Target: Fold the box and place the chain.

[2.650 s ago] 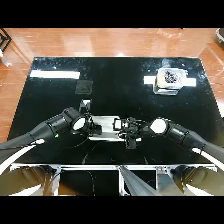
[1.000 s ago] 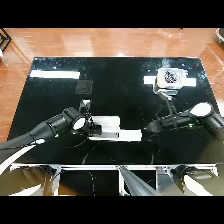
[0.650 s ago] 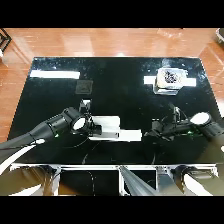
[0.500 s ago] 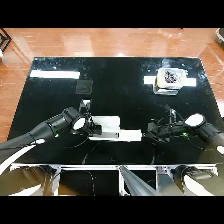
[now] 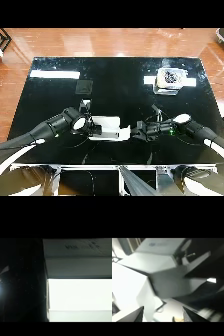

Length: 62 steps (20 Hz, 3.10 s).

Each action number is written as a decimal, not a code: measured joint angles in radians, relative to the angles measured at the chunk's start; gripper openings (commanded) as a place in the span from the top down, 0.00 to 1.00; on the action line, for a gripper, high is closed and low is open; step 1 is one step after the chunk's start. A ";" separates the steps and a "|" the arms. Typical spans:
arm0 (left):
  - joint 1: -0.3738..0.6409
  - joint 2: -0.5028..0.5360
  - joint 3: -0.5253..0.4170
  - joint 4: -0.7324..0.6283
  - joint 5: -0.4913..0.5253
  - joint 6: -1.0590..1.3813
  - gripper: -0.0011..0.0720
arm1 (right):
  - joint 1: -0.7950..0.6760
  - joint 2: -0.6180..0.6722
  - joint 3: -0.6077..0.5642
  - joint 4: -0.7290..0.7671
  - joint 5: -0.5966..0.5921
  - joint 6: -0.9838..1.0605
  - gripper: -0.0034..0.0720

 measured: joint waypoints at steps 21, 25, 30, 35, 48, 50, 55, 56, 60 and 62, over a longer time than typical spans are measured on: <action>0.000 0.000 0.000 0.000 -0.008 0.004 0.96 | 0.475 -0.013 0.313 -0.586 -0.217 0.630 0.25; -0.001 0.000 0.000 0.000 -0.008 0.004 0.96 | 0.543 -0.013 0.356 -0.778 -0.227 0.837 0.34; -0.001 0.000 0.000 0.001 -0.008 0.004 0.96 | 0.620 -0.034 0.407 -0.969 -0.169 1.048 0.35; -0.003 0.000 0.000 0.001 -0.008 0.004 0.96 | 0.667 -0.098 0.467 -1.042 -0.092 1.146 0.49; -0.011 0.000 0.000 0.002 -0.008 0.004 0.96 | 0.682 -0.197 0.574 -1.113 0.008 1.258 0.49; -0.011 0.000 0.000 0.001 -0.008 0.004 0.96 | 0.682 -0.205 0.579 -1.118 0.013 1.262 0.60; -0.011 0.000 0.000 0.001 -0.008 0.004 0.96 | 0.682 -0.213 0.583 -1.126 0.012 1.265 0.78; -0.011 0.000 0.000 0.001 -0.008 0.004 0.96 | 0.682 -0.214 0.584 -1.126 0.011 1.265 0.78; -0.011 0.000 0.000 0.001 -0.008 0.003 0.96 | 0.682 -0.216 0.584 -1.130 0.003 1.266 0.88; -0.011 0.000 0.000 -0.001 -0.007 0.000 0.96 | 0.682 -0.217 0.584 -1.131 -0.002 1.269 0.93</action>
